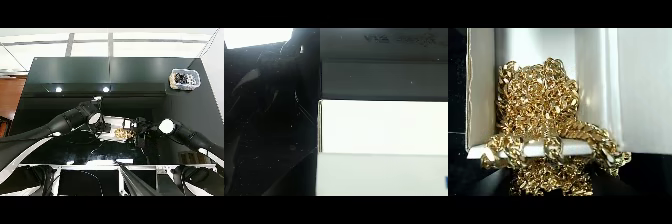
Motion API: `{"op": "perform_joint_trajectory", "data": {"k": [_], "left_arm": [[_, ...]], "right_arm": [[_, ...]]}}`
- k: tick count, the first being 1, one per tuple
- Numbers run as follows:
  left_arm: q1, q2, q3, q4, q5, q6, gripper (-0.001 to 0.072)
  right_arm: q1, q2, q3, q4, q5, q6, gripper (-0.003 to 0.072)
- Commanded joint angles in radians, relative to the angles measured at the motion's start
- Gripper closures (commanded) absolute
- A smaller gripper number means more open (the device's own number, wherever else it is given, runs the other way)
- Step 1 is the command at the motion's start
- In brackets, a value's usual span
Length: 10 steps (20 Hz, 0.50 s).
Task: Fold the box and place the chain.
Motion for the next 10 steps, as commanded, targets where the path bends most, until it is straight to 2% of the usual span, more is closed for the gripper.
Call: {"op": "perform_joint_trajectory", "data": {"k": [1, 2, 3, 4, 7, 10], "left_arm": [[0.0, 0.0, 0.0, 0.0, 0.0, 0.0, 0.0677], [0.0, 0.0, 0.0, 0.0, 0.0, 0.0, 0.0677], [0.0, 0.0, 0.0, 0.0, 0.0, 0.0, 0.0677], [0.0, 0.0, 0.0, 0.0, 0.0, 0.0, 0.0677], [0.0, 0.0, 0.0, 0.0, 0.0, 0.0, 0.0677], [0.0, 0.0, 0.0, 0.0, 0.0, 0.0, 0.0677]], "right_arm": [[-0.003, -0.001, 0.0, -0.003, 0.004, 0.03, 0.025], [-0.003, -0.001, 0.0, -0.003, 0.004, 0.033, 0.0268], [-0.003, 0.0, 0.0, -0.003, 0.005, 0.043, 0.0425], [-0.003, 0.004, 0.0, -0.008, 0.013, 0.048, 0.0681], [-0.007, 0.029, 0.0, -0.056, 0.04, 0.112, 0.0669], [-0.016, 0.095, 0.001, -0.192, 0.069, 0.323, 0.0669]]}}
